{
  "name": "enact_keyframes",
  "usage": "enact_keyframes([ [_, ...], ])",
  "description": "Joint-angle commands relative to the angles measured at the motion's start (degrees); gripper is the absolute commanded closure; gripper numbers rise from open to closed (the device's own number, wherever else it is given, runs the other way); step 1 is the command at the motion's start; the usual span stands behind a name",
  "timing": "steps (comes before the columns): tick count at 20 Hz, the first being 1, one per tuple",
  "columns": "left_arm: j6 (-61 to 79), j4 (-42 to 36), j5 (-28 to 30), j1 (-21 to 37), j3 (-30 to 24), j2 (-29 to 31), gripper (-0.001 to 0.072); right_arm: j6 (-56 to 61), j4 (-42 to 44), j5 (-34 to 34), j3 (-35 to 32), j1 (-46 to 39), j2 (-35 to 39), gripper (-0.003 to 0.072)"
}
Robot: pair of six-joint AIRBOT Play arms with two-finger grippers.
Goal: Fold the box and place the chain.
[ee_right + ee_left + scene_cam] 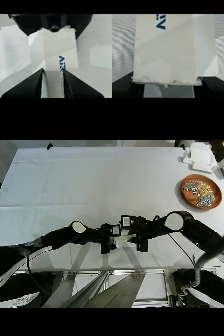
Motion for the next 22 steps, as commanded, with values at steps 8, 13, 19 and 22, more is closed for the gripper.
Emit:
enact_keyframes([
  [8,0.0,0.0,0.0,0.0,0.0,0.0,0.0394,0.1,0.1,-4.0,0.0,0.0,1.0,0.0462],
  [13,0.0,0.0,0.0,0.0,0.0,0.0,0.0394,0.9,0.0,-4.4,0.0,0.0,1.0,0.0466],
  [19,0.0,0.0,0.0,0.0,0.0,0.0,0.0394,0.9,-0.1,-5.6,-2.1,0.0,1.0,0.0466],
  [22,0.0,0.0,0.0,0.0,0.0,0.0,0.0394,0.9,-0.1,-5.2,-2.1,0.1,1.6,0.0466],
])
